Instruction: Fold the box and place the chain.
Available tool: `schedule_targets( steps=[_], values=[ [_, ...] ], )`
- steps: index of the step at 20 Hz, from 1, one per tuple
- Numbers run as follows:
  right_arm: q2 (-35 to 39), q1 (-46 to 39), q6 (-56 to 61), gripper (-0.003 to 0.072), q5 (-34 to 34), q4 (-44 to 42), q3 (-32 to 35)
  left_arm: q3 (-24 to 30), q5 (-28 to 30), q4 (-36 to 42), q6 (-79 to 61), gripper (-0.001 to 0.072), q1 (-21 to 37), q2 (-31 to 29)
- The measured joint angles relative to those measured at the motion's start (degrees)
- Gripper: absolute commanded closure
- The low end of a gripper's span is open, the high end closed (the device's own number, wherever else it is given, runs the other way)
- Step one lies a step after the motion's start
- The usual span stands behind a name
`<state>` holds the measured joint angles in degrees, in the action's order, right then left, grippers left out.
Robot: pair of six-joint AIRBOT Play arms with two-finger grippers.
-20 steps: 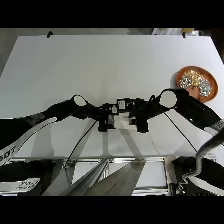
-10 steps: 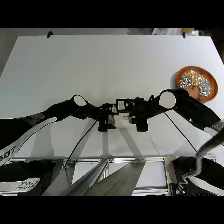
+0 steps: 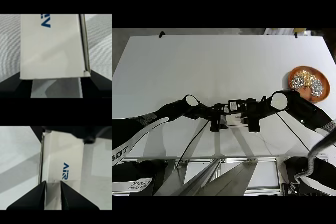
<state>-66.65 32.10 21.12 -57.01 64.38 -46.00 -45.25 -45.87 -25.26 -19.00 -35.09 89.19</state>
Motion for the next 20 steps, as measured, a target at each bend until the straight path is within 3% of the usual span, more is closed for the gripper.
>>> schedule_targets(
  steps=[2,6,11,12,13,14,15,20],
  values=[
    [0.0,0.0,0.0,0.052,0.6,0.1,0.6,0.0,0.0,0.0,0.0,0.0502,0.0,0.0],
    [0.0,0.0,0.0,0.0386,0.8,0.2,1.1,0.0,0.0,0.0,0.0,0.0502,0.0,0.0],
    [0.7,0.0,0.0,0.0395,-1.8,-0.8,1.2,0.0,-0.1,-0.1,-0.3,0.0502,0.0,0.0],
    [1.2,0.0,0.1,0.0402,-2.3,-1.5,1.3,0.0,-0.2,-0.1,-0.2,0.0502,0.0,0.0],
    [1.8,0.0,0.0,0.048,-2.8,-2.3,1.3,0.0,-0.2,-0.1,-0.2,0.0502,0.0,0.0],
    [2.4,0.0,0.0,0.0617,-2.5,-2.9,1.3,0.0,-0.1,-0.1,-0.1,0.0502,0.0,0.0],
    [2.8,-0.1,0.0,0.0672,-2.2,-3.0,1.3,0.0,-0.1,-0.1,-0.1,0.0502,0.0,0.0],
    [3.7,-0.2,2.5,0.0672,0.1,-3.0,1.5,0.0,-0.1,-0.1,-0.1,0.0502,0.0,0.0]
  ],
)
